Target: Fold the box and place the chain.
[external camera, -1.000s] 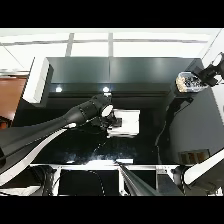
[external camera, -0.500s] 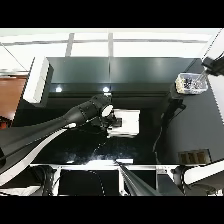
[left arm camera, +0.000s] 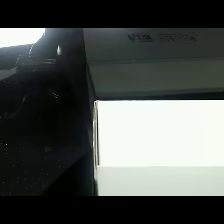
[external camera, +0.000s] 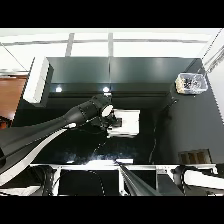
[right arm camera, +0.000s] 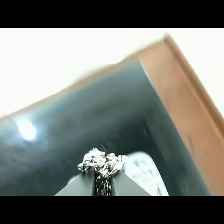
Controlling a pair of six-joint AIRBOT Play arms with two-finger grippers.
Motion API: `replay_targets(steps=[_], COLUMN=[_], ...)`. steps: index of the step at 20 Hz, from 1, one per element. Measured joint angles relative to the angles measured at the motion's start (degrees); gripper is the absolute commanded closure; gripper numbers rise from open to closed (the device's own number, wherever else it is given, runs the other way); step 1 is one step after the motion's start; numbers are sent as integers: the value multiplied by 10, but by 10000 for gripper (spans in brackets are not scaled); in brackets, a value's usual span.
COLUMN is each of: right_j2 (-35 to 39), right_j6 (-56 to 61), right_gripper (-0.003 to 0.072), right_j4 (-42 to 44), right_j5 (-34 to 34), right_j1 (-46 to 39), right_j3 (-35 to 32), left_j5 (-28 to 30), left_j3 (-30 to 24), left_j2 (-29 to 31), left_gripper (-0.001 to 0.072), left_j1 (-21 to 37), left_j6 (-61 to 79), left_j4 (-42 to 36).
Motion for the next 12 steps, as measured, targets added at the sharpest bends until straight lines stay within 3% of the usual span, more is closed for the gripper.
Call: replay_targets(steps=[5, 12], right_j2=[97, 169], right_j6=[-45, -139], right_gripper=[669, 669], right_j4=[68, 213], right_j5=[1, 143], right_j1=[0, 0], right_j3=[0, -26], left_j5=[-1, -1], left_j3=[0, 0], left_j2=[0, 0], left_gripper=[679, 679], left_j1=[0, 0], left_j6=[0, 0], left_j4=[0, -1])
